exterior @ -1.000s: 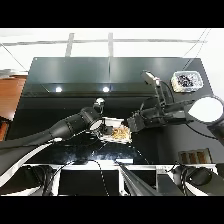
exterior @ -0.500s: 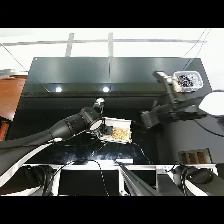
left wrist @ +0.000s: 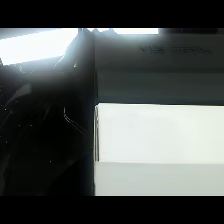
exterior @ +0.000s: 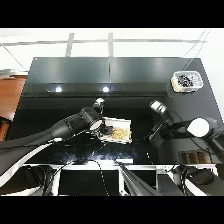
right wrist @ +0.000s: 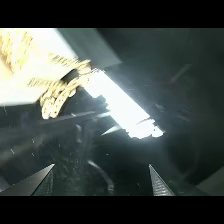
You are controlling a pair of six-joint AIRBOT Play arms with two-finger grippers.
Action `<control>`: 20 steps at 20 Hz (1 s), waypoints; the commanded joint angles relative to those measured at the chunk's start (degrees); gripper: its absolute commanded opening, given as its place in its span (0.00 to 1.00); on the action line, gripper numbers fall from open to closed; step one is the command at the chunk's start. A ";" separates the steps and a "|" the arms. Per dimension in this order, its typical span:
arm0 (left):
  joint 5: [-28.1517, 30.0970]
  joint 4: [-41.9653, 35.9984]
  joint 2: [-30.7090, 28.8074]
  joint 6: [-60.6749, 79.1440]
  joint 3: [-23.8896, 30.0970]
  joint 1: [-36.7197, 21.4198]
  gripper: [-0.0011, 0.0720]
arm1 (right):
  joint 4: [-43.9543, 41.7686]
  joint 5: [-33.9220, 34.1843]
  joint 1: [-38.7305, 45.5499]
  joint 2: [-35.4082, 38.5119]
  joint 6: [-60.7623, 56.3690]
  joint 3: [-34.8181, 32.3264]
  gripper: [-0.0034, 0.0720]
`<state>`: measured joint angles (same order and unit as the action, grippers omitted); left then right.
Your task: Fold the box and place the chain.
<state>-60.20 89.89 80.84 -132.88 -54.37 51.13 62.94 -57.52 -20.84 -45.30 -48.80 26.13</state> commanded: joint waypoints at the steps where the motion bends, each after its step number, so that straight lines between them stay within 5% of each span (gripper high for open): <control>1: -0.26 -0.17 0.00 0.02 0.02 -0.04 0.06 | -4.70 11.28 -6.34 -0.46 15.23 -4.48 0.95; 4: -0.20 -0.15 0.00 0.02 0.02 -0.04 0.06 | -6.10 17.79 -9.75 -3.06 18.27 -4.68 0.95; 20: -0.28 -0.13 0.00 0.00 0.02 -0.07 0.06 | -10.84 25.55 -15.02 -11.91 26.36 -4.72 0.95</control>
